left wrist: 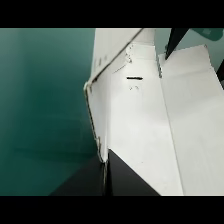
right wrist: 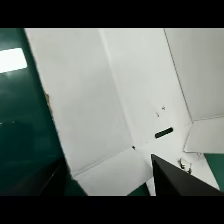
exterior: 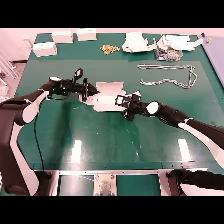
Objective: Fold the box and place the chain.
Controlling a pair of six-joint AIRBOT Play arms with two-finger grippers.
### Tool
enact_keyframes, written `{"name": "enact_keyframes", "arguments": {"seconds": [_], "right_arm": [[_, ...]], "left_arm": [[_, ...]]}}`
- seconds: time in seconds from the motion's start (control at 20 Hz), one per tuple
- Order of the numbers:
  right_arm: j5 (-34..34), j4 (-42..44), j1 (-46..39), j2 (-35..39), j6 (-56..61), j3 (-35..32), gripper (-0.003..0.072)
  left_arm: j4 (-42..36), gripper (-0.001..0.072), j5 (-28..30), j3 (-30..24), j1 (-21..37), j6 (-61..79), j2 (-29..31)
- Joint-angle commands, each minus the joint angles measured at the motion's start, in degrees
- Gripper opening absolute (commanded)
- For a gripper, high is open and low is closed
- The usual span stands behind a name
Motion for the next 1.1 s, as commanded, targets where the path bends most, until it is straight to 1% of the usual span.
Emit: {"name": "enact_keyframes", "arguments": {"seconds": [0.0, 0.45, 0.55, 0.65, 0.75, 0.8, 0.9, 0.95, 1.05], "right_arm": [[-5.0, 1.9, 0.5, -0.2, -0.3, 0.6, 0.0628], [-4.6, 2.1, -0.5, -0.1, -0.5, 4.7, 0.0628], [-1.8, 2.2, -2.1, -0.5, -0.5, 5.7, 0.0628], [-0.9, 2.2, -3.6, -0.7, -0.9, 7.3, 0.0628], [3.6, 4.2, -4.9, -1.0, -3.1, 9.2, 0.0631], [7.4, 7.3, -5.8, -1.4, -5.8, 10.2, 0.0646], [14.1, 14.0, -8.0, -3.0, -11.3, 12.2, 0.0646], [16.3, 16.4, -9.1, -3.8, -13.4, 12.9, 0.0646], [18.9, 18.0, -10.7, -5.2, -16.0, 13.9, 0.0646]], "left_arm": [[0.0, 0.0021, 0.0, 0.0, 0.0, 0.0, 0.0], [0.0, 0.0021, 0.1, 0.0, 0.0, 0.0, 0.0], [0.0, 0.0022, 0.3, 0.0, 0.0, 0.0, 0.0], [0.0, 0.0021, 0.6, 0.0, 0.0, 0.0, 0.0], [0.0, 0.0021, 0.6, 0.0, 0.0, 0.0, 0.0], [0.0, 0.0021, 0.6, 0.0, 0.0, 0.0, 0.0], [0.0, 0.0021, 0.6, 0.0, 0.0, 0.0, 0.0], [0.0, 0.0021, 0.6, 0.0, 0.0, 0.0, 0.0], [0.0, 0.0021, 0.6, 0.0, 0.0, 0.0, 0.0]]}}
